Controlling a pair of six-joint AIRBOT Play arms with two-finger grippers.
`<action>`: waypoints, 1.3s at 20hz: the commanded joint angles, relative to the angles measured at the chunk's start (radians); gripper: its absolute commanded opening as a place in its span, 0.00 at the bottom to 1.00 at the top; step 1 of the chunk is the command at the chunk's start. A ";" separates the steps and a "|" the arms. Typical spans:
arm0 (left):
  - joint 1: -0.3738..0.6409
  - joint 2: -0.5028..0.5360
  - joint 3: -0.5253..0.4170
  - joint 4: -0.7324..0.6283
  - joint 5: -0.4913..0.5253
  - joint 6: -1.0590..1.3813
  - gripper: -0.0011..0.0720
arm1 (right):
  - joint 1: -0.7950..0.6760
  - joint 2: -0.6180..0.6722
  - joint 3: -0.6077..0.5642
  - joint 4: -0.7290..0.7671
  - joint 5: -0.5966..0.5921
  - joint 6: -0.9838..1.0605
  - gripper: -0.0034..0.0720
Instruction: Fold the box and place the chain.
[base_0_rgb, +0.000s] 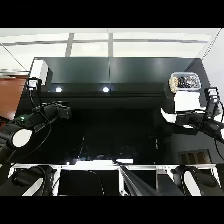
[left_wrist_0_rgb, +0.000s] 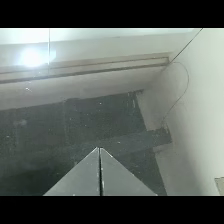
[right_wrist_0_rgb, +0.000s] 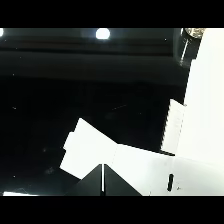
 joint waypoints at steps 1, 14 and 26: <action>-0.001 0.001 0.000 0.000 0.000 0.000 0.05 | 0.000 0.000 0.000 0.000 0.000 0.000 0.06; -0.001 0.001 0.000 0.000 0.001 0.000 0.05 | 0.000 0.000 0.000 0.016 -0.006 0.000 0.06; 0.002 -0.019 0.000 0.004 0.200 0.001 0.99 | -0.254 -0.394 0.270 -0.058 -0.209 0.018 0.89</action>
